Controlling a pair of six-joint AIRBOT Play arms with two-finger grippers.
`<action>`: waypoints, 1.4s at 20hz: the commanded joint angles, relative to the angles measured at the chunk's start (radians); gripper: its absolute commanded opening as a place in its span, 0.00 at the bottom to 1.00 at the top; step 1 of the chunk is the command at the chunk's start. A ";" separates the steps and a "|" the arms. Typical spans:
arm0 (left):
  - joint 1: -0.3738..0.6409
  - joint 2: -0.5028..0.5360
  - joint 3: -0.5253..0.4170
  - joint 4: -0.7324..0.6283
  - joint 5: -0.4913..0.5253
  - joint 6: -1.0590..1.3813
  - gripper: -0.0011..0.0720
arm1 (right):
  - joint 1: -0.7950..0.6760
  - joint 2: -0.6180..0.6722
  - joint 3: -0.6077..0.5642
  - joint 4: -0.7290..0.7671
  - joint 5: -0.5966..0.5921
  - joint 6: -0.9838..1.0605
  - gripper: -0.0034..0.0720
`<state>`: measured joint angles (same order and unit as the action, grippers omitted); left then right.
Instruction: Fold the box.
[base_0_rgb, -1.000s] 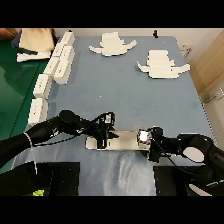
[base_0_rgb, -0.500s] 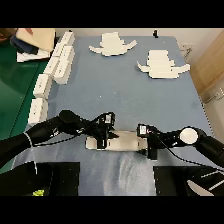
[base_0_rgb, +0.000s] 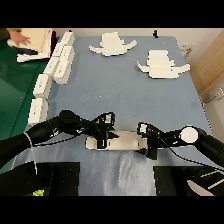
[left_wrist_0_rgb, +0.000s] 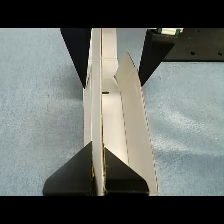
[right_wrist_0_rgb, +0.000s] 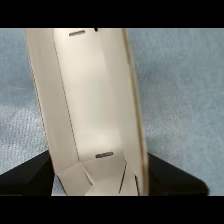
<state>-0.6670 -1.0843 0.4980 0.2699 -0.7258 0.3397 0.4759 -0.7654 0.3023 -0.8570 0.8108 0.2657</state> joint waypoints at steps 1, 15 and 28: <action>0.000 0.000 0.000 0.000 0.000 0.000 0.04 | 0.000 -0.055 -0.001 0.003 -0.030 -0.009 0.99; 0.000 0.000 0.000 0.000 0.000 0.000 0.04 | -0.002 -0.114 -0.003 0.047 -0.034 -0.188 0.99; 0.000 0.000 0.000 0.000 0.000 0.000 0.04 | -0.002 -0.113 -0.003 0.024 -0.043 -0.188 0.75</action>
